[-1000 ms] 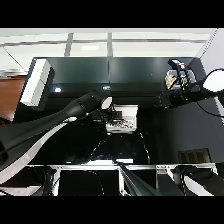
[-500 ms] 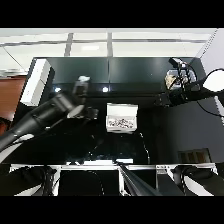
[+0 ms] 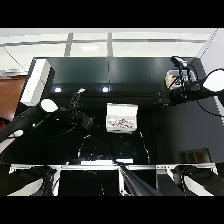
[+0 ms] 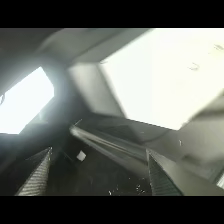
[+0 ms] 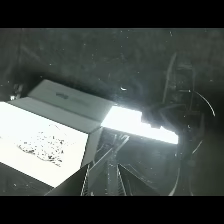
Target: Fold the box and place the chain.
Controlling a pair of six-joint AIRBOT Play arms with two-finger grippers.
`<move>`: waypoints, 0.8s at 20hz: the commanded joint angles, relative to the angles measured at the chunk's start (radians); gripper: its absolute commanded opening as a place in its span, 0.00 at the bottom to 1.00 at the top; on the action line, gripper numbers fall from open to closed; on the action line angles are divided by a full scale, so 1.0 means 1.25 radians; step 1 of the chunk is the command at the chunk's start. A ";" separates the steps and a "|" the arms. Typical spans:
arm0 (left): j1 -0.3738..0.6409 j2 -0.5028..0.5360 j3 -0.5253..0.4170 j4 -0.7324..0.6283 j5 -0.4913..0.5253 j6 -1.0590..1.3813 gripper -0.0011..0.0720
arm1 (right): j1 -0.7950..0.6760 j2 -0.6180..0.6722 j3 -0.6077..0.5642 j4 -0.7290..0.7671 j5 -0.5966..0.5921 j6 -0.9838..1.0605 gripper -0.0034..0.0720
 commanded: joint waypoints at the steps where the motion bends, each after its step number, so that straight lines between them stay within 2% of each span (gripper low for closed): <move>1: 0.012 -0.066 -0.015 -0.214 -0.048 0.815 0.98 | 0.000 0.000 0.000 0.001 -0.001 0.023 0.31; 6: -0.044 -0.081 -0.013 -0.211 -0.002 0.924 0.98 | 0.000 0.000 0.000 0.005 -0.001 0.023 0.32; 16: -0.045 -0.148 0.068 -0.208 0.003 0.836 0.98 | 0.000 0.000 0.000 0.025 -0.004 0.023 0.32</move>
